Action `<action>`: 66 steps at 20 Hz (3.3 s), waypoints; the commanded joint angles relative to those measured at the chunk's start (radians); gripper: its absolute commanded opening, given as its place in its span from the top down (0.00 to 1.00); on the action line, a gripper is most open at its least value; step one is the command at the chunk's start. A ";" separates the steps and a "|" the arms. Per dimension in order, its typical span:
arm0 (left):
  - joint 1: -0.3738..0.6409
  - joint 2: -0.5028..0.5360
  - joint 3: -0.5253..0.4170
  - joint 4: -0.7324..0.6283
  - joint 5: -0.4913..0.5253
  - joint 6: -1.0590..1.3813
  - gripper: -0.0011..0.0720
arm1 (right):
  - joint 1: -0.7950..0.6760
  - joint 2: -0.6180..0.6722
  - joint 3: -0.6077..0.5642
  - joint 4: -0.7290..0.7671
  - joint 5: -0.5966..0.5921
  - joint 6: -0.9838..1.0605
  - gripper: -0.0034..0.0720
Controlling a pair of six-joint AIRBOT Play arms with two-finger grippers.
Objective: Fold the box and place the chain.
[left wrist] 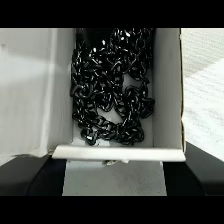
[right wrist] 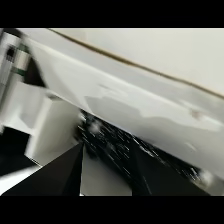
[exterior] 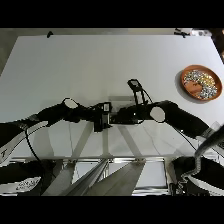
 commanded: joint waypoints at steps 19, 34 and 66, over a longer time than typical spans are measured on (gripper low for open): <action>0.000 0.000 0.000 0.000 0.000 0.000 0.70 | -0.525 -0.042 0.163 0.071 0.329 -0.634 0.95; 0.000 0.000 0.000 0.000 0.000 0.000 0.70 | -0.280 -0.332 0.556 0.104 0.744 -0.924 0.95; 0.000 0.000 0.000 0.000 0.000 0.000 0.70 | -0.049 -0.162 0.378 -0.124 0.513 -0.980 0.43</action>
